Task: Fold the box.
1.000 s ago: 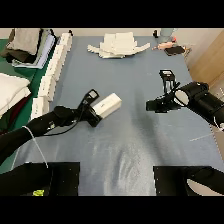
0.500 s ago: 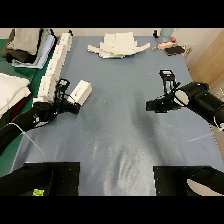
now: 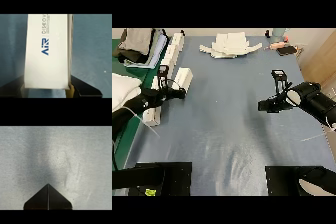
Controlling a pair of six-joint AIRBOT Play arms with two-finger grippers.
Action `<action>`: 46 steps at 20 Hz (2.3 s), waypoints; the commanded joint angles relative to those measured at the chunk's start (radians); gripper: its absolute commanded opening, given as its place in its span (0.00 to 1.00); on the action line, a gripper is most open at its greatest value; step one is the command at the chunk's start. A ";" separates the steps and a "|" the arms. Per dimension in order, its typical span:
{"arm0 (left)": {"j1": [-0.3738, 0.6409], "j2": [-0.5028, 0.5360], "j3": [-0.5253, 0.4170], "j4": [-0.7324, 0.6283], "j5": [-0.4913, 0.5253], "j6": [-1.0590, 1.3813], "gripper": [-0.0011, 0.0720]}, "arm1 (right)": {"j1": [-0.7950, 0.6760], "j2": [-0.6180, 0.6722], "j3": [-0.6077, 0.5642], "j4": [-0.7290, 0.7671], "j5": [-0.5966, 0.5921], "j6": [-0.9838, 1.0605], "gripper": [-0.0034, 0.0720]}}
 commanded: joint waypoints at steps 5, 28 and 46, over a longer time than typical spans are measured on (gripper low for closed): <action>0.089 -0.334 0.438 0.548 -0.304 -0.576 0.65 | -0.001 0.000 0.001 0.000 -0.016 0.000 0.05; 0.053 -0.534 0.756 0.582 -0.167 -0.579 0.65 | -0.001 0.000 0.001 -0.008 -0.026 0.000 0.05; 0.051 -0.581 0.756 0.578 -0.187 -0.582 0.95 | -0.001 0.000 0.000 -0.015 -0.026 0.000 0.05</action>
